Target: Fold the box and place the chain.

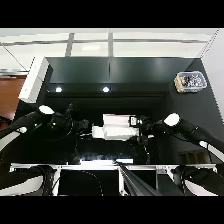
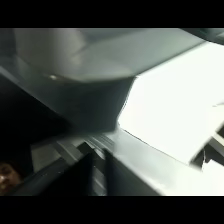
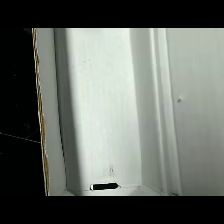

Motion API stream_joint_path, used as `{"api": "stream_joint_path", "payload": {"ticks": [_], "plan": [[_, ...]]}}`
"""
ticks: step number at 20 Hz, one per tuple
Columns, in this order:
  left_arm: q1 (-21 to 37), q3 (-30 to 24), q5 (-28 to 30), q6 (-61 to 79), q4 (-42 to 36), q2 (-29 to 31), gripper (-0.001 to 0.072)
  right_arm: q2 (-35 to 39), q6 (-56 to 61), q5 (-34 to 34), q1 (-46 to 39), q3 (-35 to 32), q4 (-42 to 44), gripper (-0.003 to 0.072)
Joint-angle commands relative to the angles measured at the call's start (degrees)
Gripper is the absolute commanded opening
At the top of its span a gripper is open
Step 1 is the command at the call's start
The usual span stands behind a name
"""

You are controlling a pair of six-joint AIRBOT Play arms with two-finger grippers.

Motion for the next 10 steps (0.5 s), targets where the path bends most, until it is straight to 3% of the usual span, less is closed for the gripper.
{"api": "stream_joint_path", "payload": {"ticks": [1, 3, 5, 10], "plan": [[-0.4, 3.7, -5.9, 5.5, -1.7, -0.4, 0.0327, 0.0, 0.0, 0.0, 0.0, 0.0, 0.0, 0.0202], [-0.4, 5.7, -7.9, 5.6, -1.7, -0.4, 0.0452, 0.0, 0.0, 0.0, 0.0, 0.0, 0.0, 0.0202], [-0.6, 6.8, -8.8, 5.6, -2.8, -0.4, 0.0706, 0.0, 0.0, 0.0, 0.0, 0.0, 0.0, 0.0202], [-4.2, 7.1, -8.5, 4.9, -3.5, -0.4, 0.0683, 0.0, 0.1, 0.0, 0.0, 0.0, 0.0, 0.0202]]}}
